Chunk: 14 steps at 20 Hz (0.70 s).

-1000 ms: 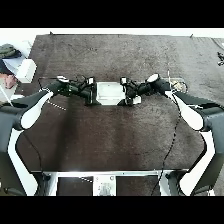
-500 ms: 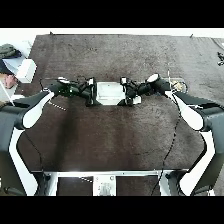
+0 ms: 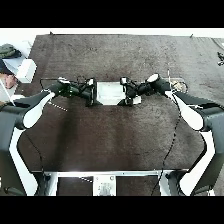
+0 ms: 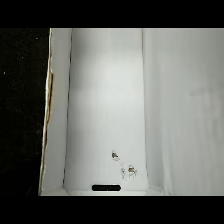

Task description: Fold the box and place the chain.

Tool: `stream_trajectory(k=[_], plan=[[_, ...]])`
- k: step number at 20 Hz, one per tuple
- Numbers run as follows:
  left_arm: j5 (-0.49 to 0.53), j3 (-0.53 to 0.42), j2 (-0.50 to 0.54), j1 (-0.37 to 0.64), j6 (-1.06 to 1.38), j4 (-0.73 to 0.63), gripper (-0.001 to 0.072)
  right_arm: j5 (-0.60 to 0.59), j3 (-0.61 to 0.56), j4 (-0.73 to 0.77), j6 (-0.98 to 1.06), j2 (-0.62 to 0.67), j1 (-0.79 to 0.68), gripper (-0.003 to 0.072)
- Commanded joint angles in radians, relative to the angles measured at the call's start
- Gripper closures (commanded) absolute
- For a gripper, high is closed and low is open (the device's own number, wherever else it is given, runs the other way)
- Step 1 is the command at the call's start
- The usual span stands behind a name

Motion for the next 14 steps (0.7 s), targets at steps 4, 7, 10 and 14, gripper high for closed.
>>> stream_trajectory(k=[4,7,10,14], plan=[[0.003,-0.002,-0.001,0.001,-0.002,0.007,0.0427,0.001,0.000,0.000,0.000,0.000,0.001,0.0378],[0.007,-0.002,-0.001,0.001,-0.002,0.010,0.0425,0.001,0.000,0.000,0.000,0.000,0.001,0.0378],[0.006,-0.002,-0.001,0.001,-0.002,0.010,0.0425,0.001,0.000,0.000,0.000,0.000,0.001,0.0378],[0.006,-0.002,-0.001,0.001,-0.002,0.010,0.0425,0.001,0.000,0.000,0.000,0.000,0.001,0.0378]])
